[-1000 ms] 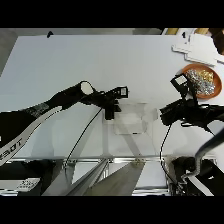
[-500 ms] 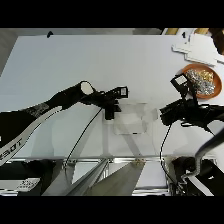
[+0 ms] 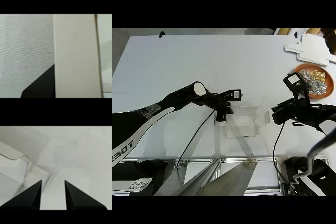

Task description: Fold the box and place the chain.

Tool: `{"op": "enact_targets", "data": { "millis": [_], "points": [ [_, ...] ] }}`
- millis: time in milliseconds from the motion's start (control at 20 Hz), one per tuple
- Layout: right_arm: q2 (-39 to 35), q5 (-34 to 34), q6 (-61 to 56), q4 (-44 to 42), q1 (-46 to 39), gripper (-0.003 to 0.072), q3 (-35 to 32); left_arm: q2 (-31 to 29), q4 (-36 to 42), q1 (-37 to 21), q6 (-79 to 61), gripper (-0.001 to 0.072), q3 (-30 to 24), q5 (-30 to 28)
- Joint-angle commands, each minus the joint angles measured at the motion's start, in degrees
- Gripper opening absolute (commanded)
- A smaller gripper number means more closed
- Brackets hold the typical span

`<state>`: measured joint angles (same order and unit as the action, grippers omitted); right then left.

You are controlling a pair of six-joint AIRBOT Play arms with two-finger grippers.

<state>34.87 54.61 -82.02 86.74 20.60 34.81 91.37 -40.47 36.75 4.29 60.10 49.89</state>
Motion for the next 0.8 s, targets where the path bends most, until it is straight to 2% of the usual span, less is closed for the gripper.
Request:
{"op": "enact_targets", "data": {
  "millis": [0,450,750],
  "points": [
    [0.04,-0.22,-0.02,-0.02,0.04,0.0320,-0.02,-0.13,-0.70,0.13,0.20,0.0009,0.04,-1.18],
    [0.04,-0.20,-0.02,-0.02,0.04,0.0320,-0.02,-0.04,0.28,0.13,0.20,0.0005,0.02,-1.31],
    [0.04,-0.20,-0.02,-0.02,0.04,0.0320,-0.02,-0.02,1.40,0.13,0.15,0.0005,0.04,-3.87]
  ]
}}
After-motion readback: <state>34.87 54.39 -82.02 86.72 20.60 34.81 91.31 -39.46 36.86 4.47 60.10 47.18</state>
